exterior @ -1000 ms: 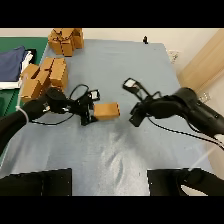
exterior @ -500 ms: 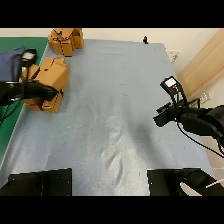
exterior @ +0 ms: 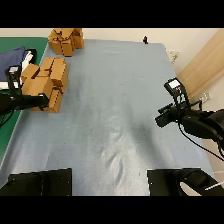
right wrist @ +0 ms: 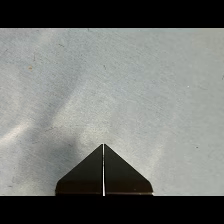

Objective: Fold the box.

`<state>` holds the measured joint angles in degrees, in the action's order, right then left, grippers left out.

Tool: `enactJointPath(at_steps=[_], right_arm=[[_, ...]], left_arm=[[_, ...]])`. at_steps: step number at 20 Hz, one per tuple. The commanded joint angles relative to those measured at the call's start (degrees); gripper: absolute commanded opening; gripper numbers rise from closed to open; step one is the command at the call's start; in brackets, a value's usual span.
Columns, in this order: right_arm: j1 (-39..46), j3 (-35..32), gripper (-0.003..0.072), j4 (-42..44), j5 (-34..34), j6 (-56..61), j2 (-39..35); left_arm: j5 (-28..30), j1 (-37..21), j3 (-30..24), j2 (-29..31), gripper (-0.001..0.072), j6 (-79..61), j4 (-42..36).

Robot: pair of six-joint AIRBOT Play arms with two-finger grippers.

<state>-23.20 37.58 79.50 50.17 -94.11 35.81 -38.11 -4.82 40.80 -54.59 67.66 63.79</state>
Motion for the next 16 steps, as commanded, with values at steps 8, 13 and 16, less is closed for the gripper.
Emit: enactJointPath(at_steps=[8,13,16], right_arm=[[0.0,-0.1,0.0003,2.0,-0.2,0.3,-0.1],[0.0,-0.1,0.0003,2.4,-0.2,0.3,-0.1],[0.0,-0.1,0.0003,2.4,-0.2,0.3,-0.1]], left_arm=[[4.0,2.7,-0.8,-5.5,0.0005,3.9,4.8],[3.1,2.7,-0.9,-5.9,0.0007,3.1,4.9],[1.2,2.7,-0.9,-6.6,0.0014,1.8,4.8]])
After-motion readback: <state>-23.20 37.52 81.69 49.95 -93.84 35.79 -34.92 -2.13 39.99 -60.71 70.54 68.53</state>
